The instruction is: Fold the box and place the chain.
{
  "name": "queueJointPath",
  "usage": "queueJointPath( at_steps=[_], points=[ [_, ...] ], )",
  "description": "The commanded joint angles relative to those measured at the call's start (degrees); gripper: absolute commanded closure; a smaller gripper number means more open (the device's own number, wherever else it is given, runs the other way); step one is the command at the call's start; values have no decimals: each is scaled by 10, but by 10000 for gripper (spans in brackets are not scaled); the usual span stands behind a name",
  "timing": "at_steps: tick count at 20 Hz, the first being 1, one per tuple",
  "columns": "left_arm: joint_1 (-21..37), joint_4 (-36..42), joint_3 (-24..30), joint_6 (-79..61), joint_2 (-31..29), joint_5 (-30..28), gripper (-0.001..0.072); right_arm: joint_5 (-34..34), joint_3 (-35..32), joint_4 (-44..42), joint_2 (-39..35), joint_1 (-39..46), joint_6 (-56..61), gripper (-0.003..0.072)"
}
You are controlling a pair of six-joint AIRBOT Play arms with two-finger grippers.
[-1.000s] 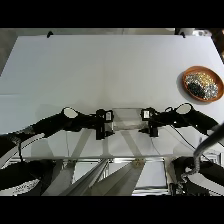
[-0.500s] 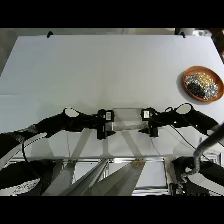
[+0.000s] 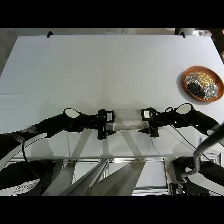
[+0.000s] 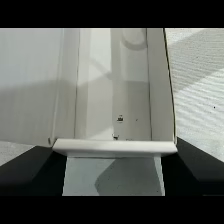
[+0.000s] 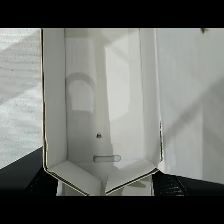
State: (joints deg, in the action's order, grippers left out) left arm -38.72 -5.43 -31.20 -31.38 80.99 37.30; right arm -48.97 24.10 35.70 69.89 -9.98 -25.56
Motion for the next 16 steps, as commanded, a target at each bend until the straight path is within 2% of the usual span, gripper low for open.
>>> queueJointPath(
  at_steps=[1, 10, 12, 16],
  points=[
    [-2, -2, 0, -1, 0, -3, 573, 1, 0, -1, 0, 0, 0, 279],
    [-2, -2, 0, -1, 0, -2, 573, 2, 0, -1, 0, 0, 0, 279],
    [-2, -2, 0, -1, 0, -2, 573, 29, 0, -5, 0, 0, 0, 279],
    [-2, -2, 0, -1, 0, -2, 573, 18, 0, -9, 0, 0, 0, 279]
  ],
)
